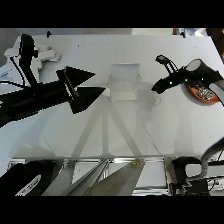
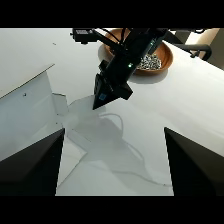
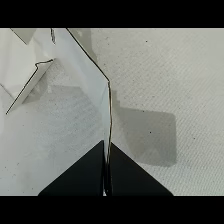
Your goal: Fold the box and place the chain.
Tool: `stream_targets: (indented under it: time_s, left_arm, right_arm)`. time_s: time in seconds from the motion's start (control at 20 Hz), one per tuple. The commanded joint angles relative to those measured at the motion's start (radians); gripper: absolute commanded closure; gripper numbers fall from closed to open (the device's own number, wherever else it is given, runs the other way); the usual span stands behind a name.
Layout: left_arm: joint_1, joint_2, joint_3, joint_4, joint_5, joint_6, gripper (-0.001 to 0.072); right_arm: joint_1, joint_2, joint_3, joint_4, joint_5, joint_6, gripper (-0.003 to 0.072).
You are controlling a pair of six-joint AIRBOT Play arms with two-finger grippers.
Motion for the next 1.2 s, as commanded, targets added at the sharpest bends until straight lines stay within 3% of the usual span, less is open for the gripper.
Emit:
stream_targets:
  time_s: [0.0, 0.4, 0.45, 0.55, 0.6, 0.75, 0.9, 1.05, 1.15]
  left_arm:
    - [0.0, 0.0, 0.0, 0.0, -0.005, 0.0, 0.0012]
    - [-0.001, 0.0, 0.0, -0.049, -0.109, -0.001, 0.0015]
    - [-0.001, 0.0, 0.0, -0.055, -0.097, -0.001, 0.0079]
    - [0.0, 0.0, 0.0, -0.055, -0.058, 0.0, 0.046]
    - [0.0, 0.0, 0.0, -0.056, -0.035, 0.0, 0.0531]
    - [0.036, -0.02, 0.01, -0.032, -0.011, 0.015, 0.0531]
    - [0.102, -0.138, 0.115, 0.108, -0.145, -0.048, 0.0528]
    - [0.151, -0.322, 0.281, 0.2, -0.282, -0.114, 0.0361]
    - [0.159, -0.44, 0.381, 0.251, -0.299, -0.113, 0.0353]
  right_arm:
    - [0.0, 0.0, 0.0, 0.0, 0.0, 0.0, 0.0676]
    - [0.0, -0.001, 0.0, 0.0, 0.0, 0.0, 0.0676]
    - [0.0, -0.001, 0.0, 0.0, 0.0, 0.0, 0.0676]
    - [0.0, 0.0, 0.0, 0.0, 0.0, 0.0, 0.0676]
    - [0.0, -0.001, 0.0, 0.0, 0.0, 0.0, 0.0676]
    - [0.0, 0.0, 0.0, 0.0, 0.0, 0.0, 0.0676]
    - [0.0, -0.001, 0.0, 0.0, 0.0, 0.0, 0.0676]
    - [0.0, 0.0, 0.0, 0.0, 0.0, 0.0, 0.0676]
    - [0.0, 0.0, 0.0, 0.0, 0.0, 0.0, 0.0676]
